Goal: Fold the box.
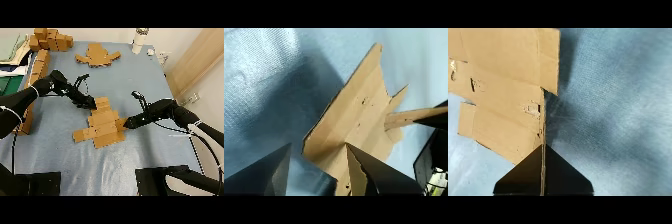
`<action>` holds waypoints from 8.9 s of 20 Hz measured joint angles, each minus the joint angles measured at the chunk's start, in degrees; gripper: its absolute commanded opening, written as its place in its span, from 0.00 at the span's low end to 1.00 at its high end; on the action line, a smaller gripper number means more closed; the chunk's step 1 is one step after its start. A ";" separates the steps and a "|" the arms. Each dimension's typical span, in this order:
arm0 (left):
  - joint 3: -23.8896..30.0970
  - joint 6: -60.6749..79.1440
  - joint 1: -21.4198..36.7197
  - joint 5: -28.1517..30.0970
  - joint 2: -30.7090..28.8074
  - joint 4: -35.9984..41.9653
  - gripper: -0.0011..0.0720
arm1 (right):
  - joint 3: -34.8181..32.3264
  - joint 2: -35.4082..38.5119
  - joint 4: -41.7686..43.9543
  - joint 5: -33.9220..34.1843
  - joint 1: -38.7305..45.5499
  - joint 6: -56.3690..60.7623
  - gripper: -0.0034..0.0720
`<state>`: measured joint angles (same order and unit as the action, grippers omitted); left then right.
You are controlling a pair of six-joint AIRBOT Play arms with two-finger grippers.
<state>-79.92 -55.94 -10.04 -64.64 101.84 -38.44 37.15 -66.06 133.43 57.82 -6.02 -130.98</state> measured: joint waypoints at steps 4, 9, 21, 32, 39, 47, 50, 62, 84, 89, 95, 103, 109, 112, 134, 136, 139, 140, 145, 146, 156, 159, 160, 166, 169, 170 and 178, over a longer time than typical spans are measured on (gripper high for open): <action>0.00 5.22 0.28 -2.71 0.22 4.66 0.72 | 0.00 0.00 -0.22 -0.85 -0.09 0.00 0.05; -0.02 8.85 0.35 -7.08 0.76 7.19 0.39 | 0.00 0.00 -0.44 -1.33 -0.09 0.00 0.05; -0.02 13.77 0.35 -10.69 3.32 13.60 0.04 | 0.00 -0.04 -0.79 -1.66 -0.11 0.02 0.05; 0.00 20.94 -0.70 -12.28 3.72 15.63 0.03 | 2.16 0.00 -3.28 -2.38 1.55 5.07 0.74; 2.78 33.24 -5.86 -7.32 -3.78 15.17 0.03 | 13.53 0.02 -9.22 1.62 7.96 19.02 0.36; 14.91 46.10 -10.25 7.65 -13.35 14.71 0.03 | 17.53 0.02 -8.20 3.96 7.58 24.02 0.05; 18.10 48.50 -11.63 10.32 -14.86 14.34 0.03 | 17.75 0.00 -7.80 2.29 6.54 24.26 0.05; 19.10 47.52 -15.43 9.79 -15.76 10.10 0.03 | 17.81 -0.04 -7.65 0.00 5.73 24.48 0.05; 17.42 43.93 -14.73 7.04 -13.68 7.50 0.03 | 17.81 -0.04 -7.65 1.09 5.73 24.50 0.05; 17.40 43.91 -14.73 6.43 -12.41 7.19 0.03 | 17.81 -0.04 -7.65 2.25 5.73 24.50 0.05; 17.35 42.60 -13.94 7.19 -12.00 7.78 0.03 | 17.81 -0.04 -7.65 2.64 5.73 24.50 0.05; 17.40 41.79 -13.29 6.21 -11.91 8.83 0.03 | 17.81 -0.04 -7.67 2.69 5.70 24.50 0.05; 17.40 41.77 -13.20 5.77 -11.91 8.96 0.03 | 17.81 0.28 -9.77 5.88 5.38 28.15 0.05; 17.40 41.75 -13.20 5.73 -11.91 9.01 0.03 | 17.73 1.84 -19.93 12.11 2.47 38.73 0.05; 17.40 41.72 -13.20 5.62 -11.91 9.07 0.03 | -16.81 24.33 -60.76 -9.99 -58.90 48.02 0.80; 17.40 41.72 -13.20 5.62 -11.89 9.05 0.03 | -17.00 23.17 -63.49 -12.26 -59.25 48.30 0.80; 17.40 41.72 -13.20 5.62 -11.89 9.07 0.03 | -17.16 21.49 -65.92 -14.95 -59.49 48.96 0.80; 17.40 41.72 -13.20 5.62 -11.91 9.07 0.03 | -17.18 20.90 -66.45 -15.74 -59.54 49.09 0.80; 17.40 41.72 -13.20 5.60 -11.91 9.07 0.03 | -17.11 19.34 -68.35 -17.64 -59.58 50.77 0.80; 17.40 41.72 -13.20 5.60 -11.91 9.07 0.03 | -17.00 19.32 -68.81 -17.88 -59.58 51.60 0.80; 17.40 41.72 -13.20 5.60 -11.89 9.07 0.03 | -15.65 21.11 -72.08 -17.92 -59.58 58.84 0.81; 17.40 41.72 -13.20 5.62 -11.91 9.05 0.03 | -15.61 21.20 -72.78 -17.94 -59.58 59.19 0.99; 17.40 41.72 -13.20 5.60 -11.91 9.05 0.03 | -15.61 21.27 -73.33 -17.94 -59.58 59.21 0.99; 17.40 41.72 -13.20 5.62 -11.89 9.05 0.03 | -16.17 23.06 -77.90 -17.16 -59.58 59.41 0.99; 17.40 41.72 -13.20 5.62 -11.91 9.07 0.03 | -16.96 24.87 -80.52 -16.61 -58.10 59.82 0.99; 17.40 41.72 -13.20 5.62 -11.89 9.05 0.03 | -17.11 25.29 -81.00 -16.50 -57.33 59.95 0.99; 17.40 41.72 -13.20 5.64 -11.91 9.05 0.03 | -17.49 26.01 -81.61 -20.20 -50.03 57.05 0.99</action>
<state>-62.52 -14.22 -23.24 -59.00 89.93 -29.39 19.66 -40.05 51.81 37.63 -56.05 -73.93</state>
